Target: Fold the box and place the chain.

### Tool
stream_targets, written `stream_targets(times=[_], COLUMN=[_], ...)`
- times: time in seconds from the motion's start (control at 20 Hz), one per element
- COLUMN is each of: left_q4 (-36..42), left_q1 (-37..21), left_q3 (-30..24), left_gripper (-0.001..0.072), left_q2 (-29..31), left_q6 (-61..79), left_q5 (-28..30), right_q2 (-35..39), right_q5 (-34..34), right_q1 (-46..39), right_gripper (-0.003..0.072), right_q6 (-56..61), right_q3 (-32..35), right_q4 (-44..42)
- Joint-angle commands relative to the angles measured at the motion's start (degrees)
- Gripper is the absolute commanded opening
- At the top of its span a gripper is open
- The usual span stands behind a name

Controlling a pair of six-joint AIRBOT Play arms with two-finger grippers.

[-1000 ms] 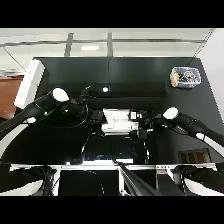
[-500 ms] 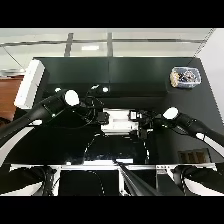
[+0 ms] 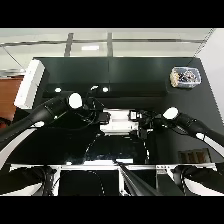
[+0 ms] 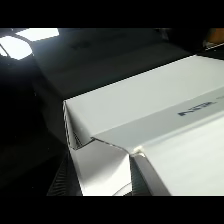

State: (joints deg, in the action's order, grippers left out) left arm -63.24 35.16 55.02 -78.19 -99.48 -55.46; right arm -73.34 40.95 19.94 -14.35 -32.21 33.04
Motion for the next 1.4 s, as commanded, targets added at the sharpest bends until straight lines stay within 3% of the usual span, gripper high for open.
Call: stream_targets(times=[0.0,0.1,0.15,0.45,0.85,1.05,1.15,1.25,1.3,1.35], left_q4=[-0.22,0.55,0.79,0.55,-9.46,-13.97,-15.91,-19.54,-21.03,-21.38], left_q1=[0.55,0.55,0.59,1.68,4.98,6.32,7.02,7.96,8.07,8.11], left_q3=[0.07,0.11,0.11,0.33,0.35,2.12,5.05,8.20,9.42,9.97], left_gripper=[0.0436,0.0433,0.0389,0.0385,0.0384,0.0272,0.0273,0.0299,0.0360,0.0476], left_q2=[0.02,0.02,0.02,0.02,0.00,-1.36,-3.74,-6.10,-7.04,-7.56], left_q6=[-1.31,-1.33,-1.33,-3.56,-13.16,-15.85,-16.37,-17.94,-19.06,-20.39], left_q5=[1.07,1.27,1.25,1.25,1.31,0.07,-3.65,-8.26,-10.54,-11.74], right_q2=[-0.02,-0.02,-0.02,-0.02,-0.02,-0.02,-0.02,-0.02,-0.02,-0.02], right_q5=[0.00,-0.02,0.00,-0.02,-0.04,-0.02,-0.02,-0.02,-0.02,-0.02], right_q1=[0.04,0.04,0.04,0.04,0.04,0.04,0.04,0.04,0.04,0.04], right_gripper=[0.0009,0.0008,0.0009,0.0008,0.0009,0.0009,0.0008,0.0009,0.0009,0.0008], right_q6=[0.04,0.04,0.04,0.04,0.07,0.07,0.07,0.07,0.07,0.07], right_q3=[-0.02,-0.02,-0.02,-0.02,-0.02,-0.02,-0.04,-0.04,-0.02,-0.02], right_q4=[-0.04,-0.02,-0.02,-0.02,-0.02,-0.02,-0.02,-0.02,-0.02,-0.02])
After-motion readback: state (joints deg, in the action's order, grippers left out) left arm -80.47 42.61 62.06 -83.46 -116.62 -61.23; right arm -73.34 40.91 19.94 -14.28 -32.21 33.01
